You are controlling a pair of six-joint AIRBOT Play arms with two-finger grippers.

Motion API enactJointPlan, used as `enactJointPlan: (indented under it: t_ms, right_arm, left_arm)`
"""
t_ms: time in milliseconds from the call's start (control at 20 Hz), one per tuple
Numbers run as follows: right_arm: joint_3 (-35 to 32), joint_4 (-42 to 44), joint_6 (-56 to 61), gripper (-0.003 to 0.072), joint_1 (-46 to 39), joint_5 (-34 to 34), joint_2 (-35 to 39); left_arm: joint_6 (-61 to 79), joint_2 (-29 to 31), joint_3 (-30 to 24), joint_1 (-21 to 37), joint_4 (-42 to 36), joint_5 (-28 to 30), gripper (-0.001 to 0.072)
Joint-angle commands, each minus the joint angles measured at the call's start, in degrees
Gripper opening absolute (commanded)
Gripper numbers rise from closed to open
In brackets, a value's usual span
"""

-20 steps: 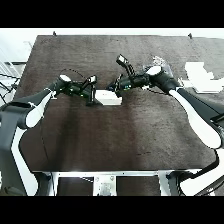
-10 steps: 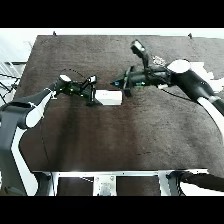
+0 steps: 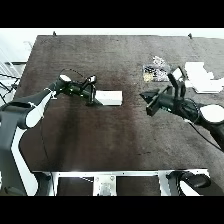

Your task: Fold the box and place the chain.

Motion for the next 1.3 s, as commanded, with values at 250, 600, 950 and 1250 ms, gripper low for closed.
enactJointPlan:
  t_ms: [250,600,950,1250]
  right_arm:
    - [-4.7,-0.3,0.3,0.0013,-4.4,-2.2,4.0]
    - [-4.7,-0.3,0.3,0.0013,-4.4,-2.2,4.0]
    - [-4.7,-0.3,0.3,0.0013,-4.4,-2.2,3.9]
    - [-4.8,0.1,0.3,0.0013,-4.4,-2.8,3.9]
  left_arm:
    - [-14.9,11.9,0.8,7.6,1.1,8.8,0.0015]
    - [-35.9,18.3,-2.3,28.6,3.1,23.5,0.0015]
    - [-37.7,17.3,-9.0,37.8,5.4,41.6,0.0016]
    - [-36.1,11.7,-9.0,38.9,5.9,43.9,0.0018]
